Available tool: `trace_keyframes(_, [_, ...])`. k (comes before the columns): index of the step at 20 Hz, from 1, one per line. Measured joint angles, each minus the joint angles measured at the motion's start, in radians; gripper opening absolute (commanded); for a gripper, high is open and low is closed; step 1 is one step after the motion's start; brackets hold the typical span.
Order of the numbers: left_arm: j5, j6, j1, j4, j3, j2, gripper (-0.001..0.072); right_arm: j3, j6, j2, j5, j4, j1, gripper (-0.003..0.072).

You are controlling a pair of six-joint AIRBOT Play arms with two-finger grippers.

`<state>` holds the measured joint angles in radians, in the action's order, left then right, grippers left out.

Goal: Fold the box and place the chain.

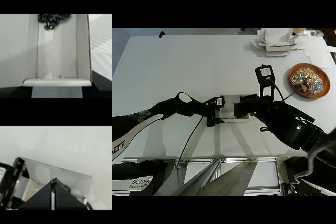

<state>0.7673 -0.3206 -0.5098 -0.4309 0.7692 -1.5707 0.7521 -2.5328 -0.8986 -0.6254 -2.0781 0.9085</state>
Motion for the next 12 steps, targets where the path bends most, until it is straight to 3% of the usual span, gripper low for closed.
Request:
trace_keyframes(3, [0.0, 0.0, 0.0, 0.0, 0.0, 0.0, 0.0154, 0.0, 0.012, -0.001, 0.032, 0.027, -0.011, 0.0016])
trace_keyframes(7, [0.0, 0.0, 0.0, 0.0, 0.0, 0.0, 0.0154, 0.0, 0.127, -0.024, -0.024, 0.132, -0.015, 0.0015])
trace_keyframes(12, [0.0, 0.0, 0.0, 0.0, 0.0, 0.0, 0.0154, 0.0, 0.248, -0.143, -0.075, 0.254, -0.016, 0.0016])
